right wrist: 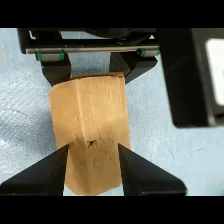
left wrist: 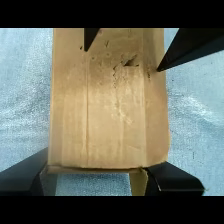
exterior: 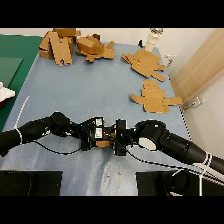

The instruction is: Fold the box.

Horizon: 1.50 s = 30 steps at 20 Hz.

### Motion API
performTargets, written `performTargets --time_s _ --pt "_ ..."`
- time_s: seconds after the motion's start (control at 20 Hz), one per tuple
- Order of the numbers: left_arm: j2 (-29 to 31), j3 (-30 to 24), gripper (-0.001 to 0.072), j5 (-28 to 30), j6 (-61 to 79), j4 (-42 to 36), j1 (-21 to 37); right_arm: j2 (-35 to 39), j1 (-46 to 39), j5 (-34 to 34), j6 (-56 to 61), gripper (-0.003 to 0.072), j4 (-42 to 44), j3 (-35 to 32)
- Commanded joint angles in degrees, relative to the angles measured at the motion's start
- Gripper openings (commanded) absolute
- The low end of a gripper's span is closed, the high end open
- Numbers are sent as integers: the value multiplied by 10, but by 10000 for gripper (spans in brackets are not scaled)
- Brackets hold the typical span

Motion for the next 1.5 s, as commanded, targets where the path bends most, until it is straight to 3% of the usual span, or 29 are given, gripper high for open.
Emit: performTargets --time_s 0.0,0.05,0.15,0.2,0.35,0.4,0.45,0.6,0.7,0.8,0.9,1.35,1.45 --pt "0 0 431 0 0 0 0 -1 0 -2 0 473 -6 1" --pt "0 0 432 0 0 0 0 -1 0 -3 0 415 -11 1" --pt "0 0 431 0 0 0 0 -1 0 -5 0 391 -22 1" --pt "0 0 431 0 0 0 0 -1 0 -5 0 335 -25 1" --pt "0 0 431 0 0 0 0 -1 0 -5 0 330 -25 1" --pt "0 0 431 0 0 0 0 -1 0 -5 0 264 -27 1" --pt "0 0 431 0 0 0 0 -1 0 -5 0 261 -27 1" --pt "0 0 431 0 0 0 0 2 0 -4 0 275 -27 1" --pt "0 0 431 0 0 0 0 4 0 -4 0 452 -27 1" --pt "0 0 431 0 0 0 0 4 0 -5 -2 453 -38 1" --pt "0 0 431 0 0 0 0 2 0 -5 -23 532 -41 1" --pt "0 0 432 0 0 0 0 -19 0 -11 -51 523 -62 1" --pt "0 0 432 0 0 0 0 -19 0 -11 -51 454 -80 1"
